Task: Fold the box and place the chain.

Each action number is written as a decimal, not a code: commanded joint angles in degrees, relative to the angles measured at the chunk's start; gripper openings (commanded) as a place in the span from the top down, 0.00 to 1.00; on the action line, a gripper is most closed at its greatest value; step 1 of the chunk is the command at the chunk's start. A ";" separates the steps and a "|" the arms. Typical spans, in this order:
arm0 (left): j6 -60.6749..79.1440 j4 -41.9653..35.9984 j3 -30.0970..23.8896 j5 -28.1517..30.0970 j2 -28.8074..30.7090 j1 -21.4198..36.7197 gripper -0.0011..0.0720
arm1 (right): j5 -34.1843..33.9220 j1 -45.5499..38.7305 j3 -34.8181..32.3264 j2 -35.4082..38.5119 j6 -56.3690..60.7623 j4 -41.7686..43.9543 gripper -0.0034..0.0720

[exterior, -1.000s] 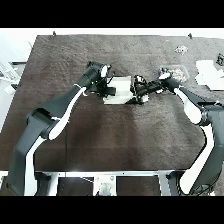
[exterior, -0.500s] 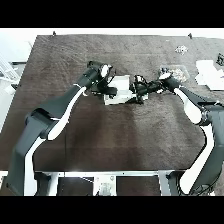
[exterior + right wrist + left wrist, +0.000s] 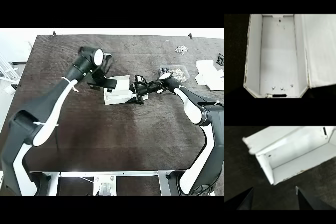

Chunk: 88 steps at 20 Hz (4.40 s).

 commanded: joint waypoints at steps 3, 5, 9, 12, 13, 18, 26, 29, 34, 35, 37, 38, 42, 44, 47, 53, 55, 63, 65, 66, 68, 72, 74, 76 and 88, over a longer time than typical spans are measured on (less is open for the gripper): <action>29.22 -11.47 -5.01 3.89 6.75 5.11 0.13 | 0.02 0.04 0.02 0.02 0.00 0.00 0.19; 50.36 -22.86 -10.99 6.21 6.60 9.20 0.13 | 0.02 0.04 0.02 0.02 -0.02 0.00 0.19; 63.49 -27.08 -21.55 13.97 6.43 11.80 0.13 | 0.02 0.04 0.02 0.02 -0.02 0.00 0.19; 93.50 -37.09 -30.60 25.55 5.29 13.42 0.00 | 0.02 0.04 0.02 0.02 -0.02 0.00 0.19; 102.36 -44.74 -32.92 25.42 4.33 14.71 0.00 | 0.02 0.04 0.02 0.02 0.00 0.00 0.19; 114.68 -56.63 -36.24 26.32 1.66 17.09 0.00 | 0.02 0.04 0.02 0.02 -0.02 0.00 0.19; 114.81 -53.29 -36.24 25.46 1.51 18.75 0.00 | 0.02 0.04 0.02 0.02 0.00 0.00 0.19; 114.81 -52.83 -36.24 25.68 1.51 19.98 0.00 | 0.02 0.04 0.02 0.02 0.00 0.00 0.19; 121.02 -57.22 -36.22 26.80 0.98 19.82 0.00 | 0.02 0.04 0.02 0.02 -0.02 0.00 0.19; 121.26 -58.23 -36.22 26.43 0.22 19.52 0.00 | 0.02 0.04 0.02 0.02 0.00 0.00 0.19; 121.28 -58.80 -36.15 25.86 -1.49 18.84 0.00 | 0.02 0.04 0.02 0.02 0.00 0.00 0.19; 121.33 -59.17 -35.82 25.92 -2.25 18.43 0.00 | 0.02 0.04 0.02 0.02 -0.02 0.00 0.19; 122.09 -60.22 -33.24 24.50 -4.37 17.79 0.00 | 0.02 0.04 0.02 0.02 -0.02 0.00 0.19; 122.09 -60.24 -32.20 23.82 -4.85 17.64 0.00 | 0.02 0.04 0.02 0.02 0.00 0.00 0.19; 122.60 -60.00 -32.04 24.44 -4.92 17.38 0.00 | 0.02 0.04 0.02 0.02 -0.02 0.00 0.19; 122.79 -61.46 -31.50 25.42 -6.78 15.76 0.00 | 0.02 0.04 0.02 0.02 0.00 0.00 0.19; 122.79 -61.75 -30.60 25.53 -7.61 14.97 0.00 | 0.02 0.04 0.02 0.02 0.00 0.00 0.19; 122.75 -61.83 -30.01 26.51 -8.52 14.60 0.00 | 0.02 0.04 0.02 0.02 -0.02 0.00 0.19; 122.75 -61.79 -30.01 26.86 -8.52 14.58 0.00 | 0.02 0.04 0.02 0.02 -0.02 0.00 0.19; 122.75 -61.72 -30.01 26.97 -8.52 14.60 0.00 | 0.02 0.04 0.02 0.02 0.00 0.00 0.19; 122.75 -61.53 -30.03 27.26 -8.52 14.60 0.00 | 0.02 0.04 0.02 0.02 0.00 0.00 0.19; 122.75 -60.94 -30.03 27.69 -8.55 14.60 0.14 | 0.02 0.04 0.02 0.02 -0.02 0.00 0.19; 122.57 -59.76 -30.05 27.47 -8.55 14.60 0.14 | 0.02 0.04 0.02 0.02 -0.02 0.00 0.19; 122.60 -59.43 -30.10 27.52 -8.59 14.60 0.14 | 0.02 0.04 0.02 0.02 0.00 0.00 0.19; 123.62 -59.63 -30.08 28.09 -8.59 14.60 0.12 | 0.02 0.04 0.02 0.02 0.00 0.00 0.19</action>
